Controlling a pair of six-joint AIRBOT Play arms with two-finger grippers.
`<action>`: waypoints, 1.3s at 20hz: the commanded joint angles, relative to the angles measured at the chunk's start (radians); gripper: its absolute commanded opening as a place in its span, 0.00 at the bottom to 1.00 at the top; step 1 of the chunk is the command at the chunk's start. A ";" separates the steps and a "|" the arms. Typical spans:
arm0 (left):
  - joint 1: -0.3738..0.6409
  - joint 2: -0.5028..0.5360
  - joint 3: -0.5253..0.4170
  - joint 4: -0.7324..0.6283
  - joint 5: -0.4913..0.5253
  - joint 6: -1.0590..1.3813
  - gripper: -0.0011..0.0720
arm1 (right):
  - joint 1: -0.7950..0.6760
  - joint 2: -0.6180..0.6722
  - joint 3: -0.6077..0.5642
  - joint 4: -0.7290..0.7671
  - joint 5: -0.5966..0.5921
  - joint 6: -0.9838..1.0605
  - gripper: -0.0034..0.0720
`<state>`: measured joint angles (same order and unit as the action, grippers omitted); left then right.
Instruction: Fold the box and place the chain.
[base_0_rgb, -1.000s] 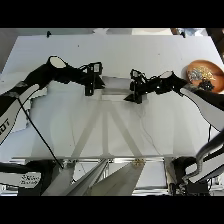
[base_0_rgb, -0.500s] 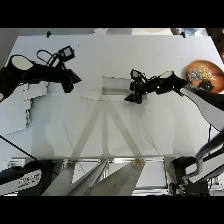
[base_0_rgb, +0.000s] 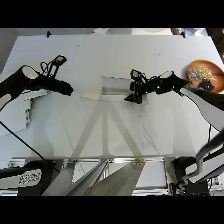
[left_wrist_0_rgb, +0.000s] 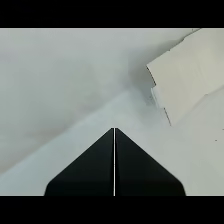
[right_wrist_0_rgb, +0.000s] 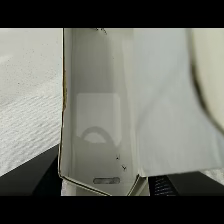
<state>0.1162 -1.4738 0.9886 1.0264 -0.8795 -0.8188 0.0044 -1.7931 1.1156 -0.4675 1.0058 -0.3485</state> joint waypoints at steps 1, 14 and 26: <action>-0.051 -0.054 -0.003 -0.016 0.010 -0.056 0.03 | 0.000 0.000 0.001 0.000 0.000 0.000 0.62; -0.124 -0.092 -0.003 -0.304 -0.026 0.064 0.03 | 0.000 0.000 0.001 0.000 0.000 0.000 0.62; -0.138 -0.118 -0.002 -0.528 -0.011 0.188 0.25 | 0.000 0.000 0.001 0.000 0.000 0.000 0.62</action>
<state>-0.0216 -1.5913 0.9863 0.6018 -0.8928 -0.6750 0.0048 -1.7931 1.1156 -0.4675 1.0061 -0.3485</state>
